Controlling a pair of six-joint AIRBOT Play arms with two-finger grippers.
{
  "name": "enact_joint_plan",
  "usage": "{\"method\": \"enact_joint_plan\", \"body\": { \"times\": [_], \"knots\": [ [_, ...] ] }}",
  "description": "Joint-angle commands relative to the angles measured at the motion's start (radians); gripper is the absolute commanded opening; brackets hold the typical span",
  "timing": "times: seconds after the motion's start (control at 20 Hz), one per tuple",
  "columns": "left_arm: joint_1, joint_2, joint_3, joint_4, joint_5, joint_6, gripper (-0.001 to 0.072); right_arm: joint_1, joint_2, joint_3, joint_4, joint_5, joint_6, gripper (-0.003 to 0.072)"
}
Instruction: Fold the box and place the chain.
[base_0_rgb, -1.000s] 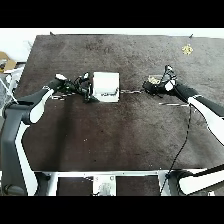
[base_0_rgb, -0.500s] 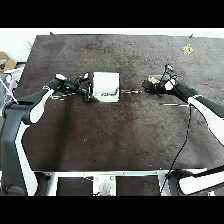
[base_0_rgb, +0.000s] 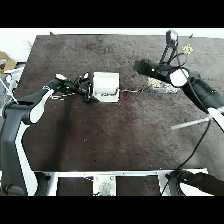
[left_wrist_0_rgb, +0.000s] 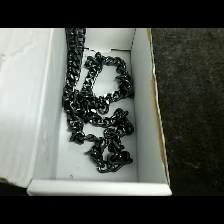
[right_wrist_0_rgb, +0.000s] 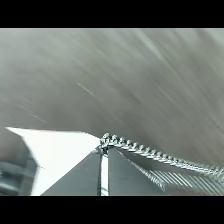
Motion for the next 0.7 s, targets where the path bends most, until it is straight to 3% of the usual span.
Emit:
{"method": "enact_joint_plan", "body": {
  "times": [0.0,0.25,0.5,0.65],
  "knots": [
    [0.000,0.000,0.000,0.000,0.000,0.000,0.0344,0.129,0.103,0.046,-0.033,-0.158,-0.032,0.0004],
    [0.000,0.000,0.000,0.000,0.000,0.000,0.0344,0.259,0.097,0.090,-0.063,-0.319,-0.068,0.0004],
    [0.000,0.000,0.000,0.000,0.000,0.000,0.0344,0.272,-0.010,0.089,-0.043,-0.326,-0.057,0.0003],
    [0.000,0.000,0.000,0.000,0.000,0.000,0.0343,0.272,-0.054,0.090,-0.024,-0.411,-0.057,0.0004]
  ]
}}
